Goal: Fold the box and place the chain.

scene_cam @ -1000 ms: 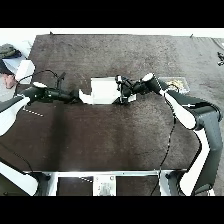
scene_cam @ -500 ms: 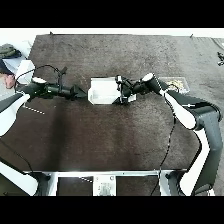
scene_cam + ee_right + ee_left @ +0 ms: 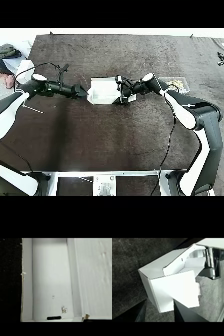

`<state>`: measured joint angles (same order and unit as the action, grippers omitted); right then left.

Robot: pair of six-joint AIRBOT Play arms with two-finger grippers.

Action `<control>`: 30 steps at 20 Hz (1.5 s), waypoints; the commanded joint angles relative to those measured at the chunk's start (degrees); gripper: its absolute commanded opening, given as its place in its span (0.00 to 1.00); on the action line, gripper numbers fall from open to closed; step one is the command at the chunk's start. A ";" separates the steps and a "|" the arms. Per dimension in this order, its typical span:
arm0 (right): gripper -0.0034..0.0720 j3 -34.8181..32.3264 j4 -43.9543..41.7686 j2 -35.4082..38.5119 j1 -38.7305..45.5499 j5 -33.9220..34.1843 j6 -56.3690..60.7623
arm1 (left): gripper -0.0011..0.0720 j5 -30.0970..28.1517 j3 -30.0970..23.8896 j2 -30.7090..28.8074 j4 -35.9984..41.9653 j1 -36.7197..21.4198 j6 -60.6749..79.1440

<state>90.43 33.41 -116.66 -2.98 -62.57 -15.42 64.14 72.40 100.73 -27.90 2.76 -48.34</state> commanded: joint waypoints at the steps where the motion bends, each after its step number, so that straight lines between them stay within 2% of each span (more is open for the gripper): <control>1: 0.54 0.02 -0.02 -0.02 -0.04 0.00 0.00 | 0.53 -1.40 0.09 -0.52 -1.18 1.31 -1.57; 10: 0.54 0.02 -0.02 -0.02 -0.04 0.00 0.00 | 0.52 -3.54 3.43 -0.55 -7.67 5.27 -12.57; 19: 0.54 0.02 -0.02 -0.02 -0.04 -0.02 0.00 | 0.52 -4.13 3.93 -0.55 -8.79 6.95 -18.32; 23: 0.54 0.02 -0.02 -0.02 -0.04 0.00 0.00 | 0.52 -4.26 8.33 -0.55 -18.32 9.84 -27.10; 27: 0.54 0.02 -0.02 -0.02 -0.04 0.00 0.00 | 0.52 -5.11 8.81 -0.55 -21.38 11.50 -31.39; 30: 0.54 0.02 -0.02 -0.02 -0.04 0.00 0.00 | 0.52 -6.25 10.40 -0.55 -27.12 13.49 -36.87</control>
<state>90.41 33.41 -116.66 -2.98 -62.57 -15.42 59.13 81.56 100.22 -49.52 14.66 -79.59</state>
